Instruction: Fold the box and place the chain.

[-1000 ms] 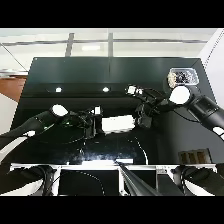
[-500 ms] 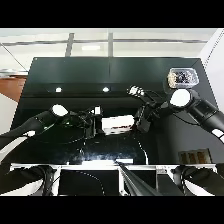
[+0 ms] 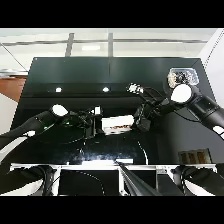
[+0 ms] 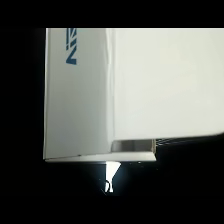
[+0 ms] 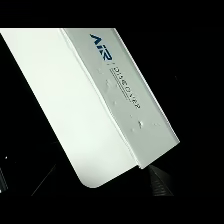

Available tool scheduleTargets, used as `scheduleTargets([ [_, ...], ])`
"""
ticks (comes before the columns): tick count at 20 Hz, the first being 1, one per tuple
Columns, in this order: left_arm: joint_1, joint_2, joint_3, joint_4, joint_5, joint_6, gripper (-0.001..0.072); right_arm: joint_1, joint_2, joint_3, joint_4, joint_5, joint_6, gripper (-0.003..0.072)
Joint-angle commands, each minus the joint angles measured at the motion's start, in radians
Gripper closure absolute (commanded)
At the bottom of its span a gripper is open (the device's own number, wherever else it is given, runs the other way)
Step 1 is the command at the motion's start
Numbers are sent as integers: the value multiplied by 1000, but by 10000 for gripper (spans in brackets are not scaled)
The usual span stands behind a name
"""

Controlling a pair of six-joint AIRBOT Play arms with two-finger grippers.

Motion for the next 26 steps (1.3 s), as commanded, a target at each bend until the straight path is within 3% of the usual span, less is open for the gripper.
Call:
scheduleTargets([
  [1,0,-1,1,0,0,-1,246,0,-1,22,-1,24,-52,-8],
  [12,0,-1,1,0,0,-1,246,0,-46,22,7,-27,-184,-8],
  [17,0,-1,1,0,0,-1,246,0,-46,98,66,98,-135,-8],
  [20,0,-1,1,0,0,-1,246,0,-51,120,60,62,-121,-8],
  [26,0,-1,1,0,0,-1,246,0,-185,118,27,38,-122,-8],
])
